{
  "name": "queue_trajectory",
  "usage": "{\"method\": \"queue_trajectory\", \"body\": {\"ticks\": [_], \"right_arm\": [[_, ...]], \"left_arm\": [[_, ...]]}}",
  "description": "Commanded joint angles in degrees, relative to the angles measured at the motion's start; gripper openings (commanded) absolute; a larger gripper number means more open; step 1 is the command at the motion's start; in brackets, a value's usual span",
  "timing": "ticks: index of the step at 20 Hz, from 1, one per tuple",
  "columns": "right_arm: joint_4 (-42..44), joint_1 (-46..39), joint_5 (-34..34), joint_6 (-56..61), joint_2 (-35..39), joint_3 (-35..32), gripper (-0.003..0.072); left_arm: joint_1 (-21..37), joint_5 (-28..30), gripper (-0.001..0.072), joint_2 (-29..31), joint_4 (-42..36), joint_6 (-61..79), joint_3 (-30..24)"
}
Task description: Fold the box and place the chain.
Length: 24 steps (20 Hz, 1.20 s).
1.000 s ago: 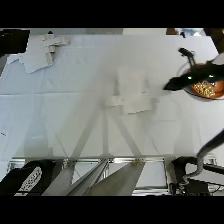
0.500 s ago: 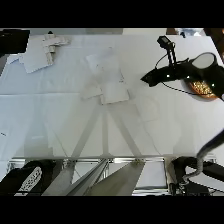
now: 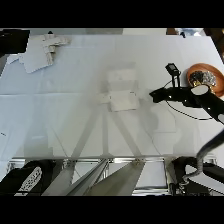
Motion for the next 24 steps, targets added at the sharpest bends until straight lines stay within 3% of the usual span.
{"method": "queue_trajectory", "body": {"ticks": [1, 8, 24], "right_arm": [[3.9, -1.4, -2.4, -4.2, 0.1, -2.2, 0.0011], [16.3, -1.4, -4.3, -10.7, 0.0, -4.7, 0.0011], [16.5, -1.4, -4.5, -10.8, 0.0, -5.9, 0.0013]], "left_arm": [[0.0, 0.0, 0.0701, 0.0, 0.0, 0.0, 0.0], [0.0, 0.0, 0.0701, 0.0, 0.0, 0.0, 0.0], [0.0, 0.0, 0.0701, 0.0, 0.0, 0.0, 0.0]]}}
